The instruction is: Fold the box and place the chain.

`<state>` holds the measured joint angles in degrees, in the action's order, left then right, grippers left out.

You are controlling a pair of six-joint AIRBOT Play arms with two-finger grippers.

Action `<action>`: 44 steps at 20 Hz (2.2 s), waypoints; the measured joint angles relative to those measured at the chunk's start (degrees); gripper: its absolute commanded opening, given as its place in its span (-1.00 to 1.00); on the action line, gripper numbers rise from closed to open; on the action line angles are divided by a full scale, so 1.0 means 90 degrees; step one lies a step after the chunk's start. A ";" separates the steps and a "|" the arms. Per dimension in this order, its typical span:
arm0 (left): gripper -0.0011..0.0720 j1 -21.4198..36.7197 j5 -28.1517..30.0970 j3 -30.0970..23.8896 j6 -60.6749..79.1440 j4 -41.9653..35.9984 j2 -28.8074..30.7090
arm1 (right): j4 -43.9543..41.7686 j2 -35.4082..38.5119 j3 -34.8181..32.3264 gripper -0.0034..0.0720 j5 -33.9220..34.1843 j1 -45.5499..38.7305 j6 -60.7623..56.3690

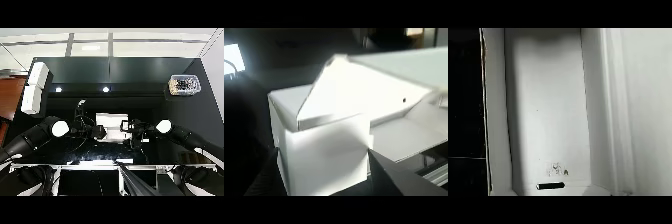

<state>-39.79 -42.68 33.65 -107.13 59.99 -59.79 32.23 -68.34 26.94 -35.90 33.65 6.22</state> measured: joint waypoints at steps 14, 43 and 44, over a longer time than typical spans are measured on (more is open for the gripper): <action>0.30 -0.0119 -0.0595 0.0435 -0.0877 0.0758 -0.0061 | 0.0000 0.0000 0.0002 0.34 0.0000 0.0000 0.0000; 0.04 -0.0782 -0.1613 0.1559 -0.1982 0.2098 -0.0986 | -0.0002 0.0000 0.0002 0.34 0.0000 0.0000 0.0000; -0.04 -0.0816 -0.1622 0.1603 -0.1984 0.2101 -0.1022 | -0.0002 0.0000 0.0002 0.34 0.0000 0.0000 0.0000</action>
<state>-47.13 -57.28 48.07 -124.99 78.89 -68.99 32.21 -68.34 26.96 -35.90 33.65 6.22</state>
